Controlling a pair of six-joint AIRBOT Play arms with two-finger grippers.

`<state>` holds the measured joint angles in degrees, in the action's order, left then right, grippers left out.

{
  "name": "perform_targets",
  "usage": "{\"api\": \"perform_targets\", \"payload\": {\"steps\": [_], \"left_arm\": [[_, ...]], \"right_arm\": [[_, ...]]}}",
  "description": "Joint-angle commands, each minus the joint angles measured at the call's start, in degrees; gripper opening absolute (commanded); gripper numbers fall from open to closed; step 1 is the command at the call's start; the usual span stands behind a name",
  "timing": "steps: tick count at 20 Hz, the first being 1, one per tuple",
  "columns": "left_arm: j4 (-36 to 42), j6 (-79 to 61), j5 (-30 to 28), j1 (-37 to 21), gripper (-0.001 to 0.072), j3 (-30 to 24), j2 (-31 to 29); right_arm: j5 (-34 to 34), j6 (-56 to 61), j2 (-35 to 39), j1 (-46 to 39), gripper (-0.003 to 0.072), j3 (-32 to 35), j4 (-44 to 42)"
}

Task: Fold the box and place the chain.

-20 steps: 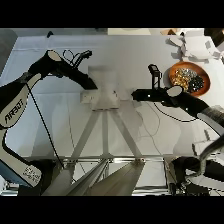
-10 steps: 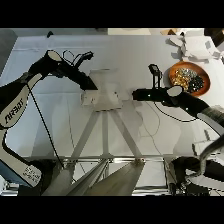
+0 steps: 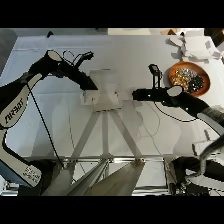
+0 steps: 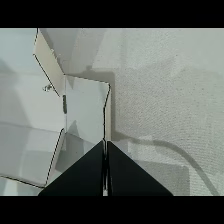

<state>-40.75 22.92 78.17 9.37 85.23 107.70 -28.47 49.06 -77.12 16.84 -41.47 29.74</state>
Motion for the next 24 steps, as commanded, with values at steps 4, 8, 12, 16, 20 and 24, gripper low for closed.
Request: {"api": "perform_targets", "payload": {"steps": [4,8,12,16,20,24], "left_arm": [[0.4,0.0,-0.4,0.0,0.001,0.0,0.0],[2.9,-1.1,-0.3,0.0,0.0005,0.0,-0.4],[1.5,-10.2,-1.1,-0.2,0.0004,0.1,-4.9],[-6.6,-11.2,0.1,-0.7,0.0002,0.1,-12.3],[-3.1,-11.1,9.5,-0.2,0.0001,0.0,-17.8],[-2.5,-11.1,6.0,3.8,-0.0002,-1.9,-17.5]], "right_arm": [[0.7,0.0,0.0,0.1,0.0011,0.0,-0.2],[0.9,0.2,0.1,0.0,0.0276,-0.1,-0.2],[1.8,-0.1,1.9,0.0,0.0502,-2.8,0.3],[8.7,0.0,10.1,-4.5,0.0499,-4.6,3.5],[8.4,0.0,18.8,-15.0,0.0498,-4.6,4.6],[-0.7,0.0,21.8,-23.4,0.0498,-4.6,6.9]]}}
